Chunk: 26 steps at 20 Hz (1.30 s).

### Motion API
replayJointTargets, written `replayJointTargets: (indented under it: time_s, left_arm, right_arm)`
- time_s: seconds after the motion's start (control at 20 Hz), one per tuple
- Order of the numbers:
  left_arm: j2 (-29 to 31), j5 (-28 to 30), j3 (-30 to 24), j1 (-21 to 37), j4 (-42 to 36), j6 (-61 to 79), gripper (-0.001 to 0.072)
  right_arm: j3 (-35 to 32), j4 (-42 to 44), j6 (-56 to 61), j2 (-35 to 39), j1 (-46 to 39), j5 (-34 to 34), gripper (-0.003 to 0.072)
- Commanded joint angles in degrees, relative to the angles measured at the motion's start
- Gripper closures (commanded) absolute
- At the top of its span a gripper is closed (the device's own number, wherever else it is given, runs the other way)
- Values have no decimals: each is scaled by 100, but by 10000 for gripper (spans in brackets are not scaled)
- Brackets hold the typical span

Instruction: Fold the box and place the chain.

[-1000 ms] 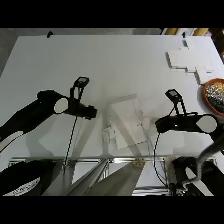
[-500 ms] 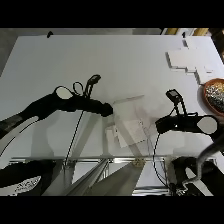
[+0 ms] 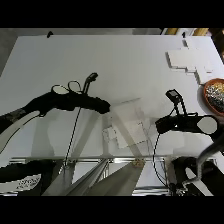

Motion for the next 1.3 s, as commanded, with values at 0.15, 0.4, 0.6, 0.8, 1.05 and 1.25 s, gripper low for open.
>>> replayJointTargets:
  time_s: [0.15, 0.4, 0.6, 0.8, 1.05, 1.25]
  left_arm:
    - [358, -1266, -2, 734, 651, 81, 122]
    - [114, -422, -2, -234, 7, 649, 72]
    - [-188, -280, -2, -732, -608, 1084, 72]
    - [-546, -181, -2, -824, -562, 962, 74]
    - [-638, -52, -2, -866, -697, 1174, 188]
    - [-638, 94, 0, -863, -640, 1335, 517]
  right_arm:
    - [-4, 2, 2, 4, 4, 9, 670]
    - [-4, 2, 2, 4, 7, 11, 670]
    - [-4, 2, 2, 4, 7, 17, 670]
    - [-4, 4, 2, 4, 7, 24, 670]
    - [-4, 7, 2, 4, 7, 39, 670]
    - [-2, 13, 2, 7, 7, 42, 670]
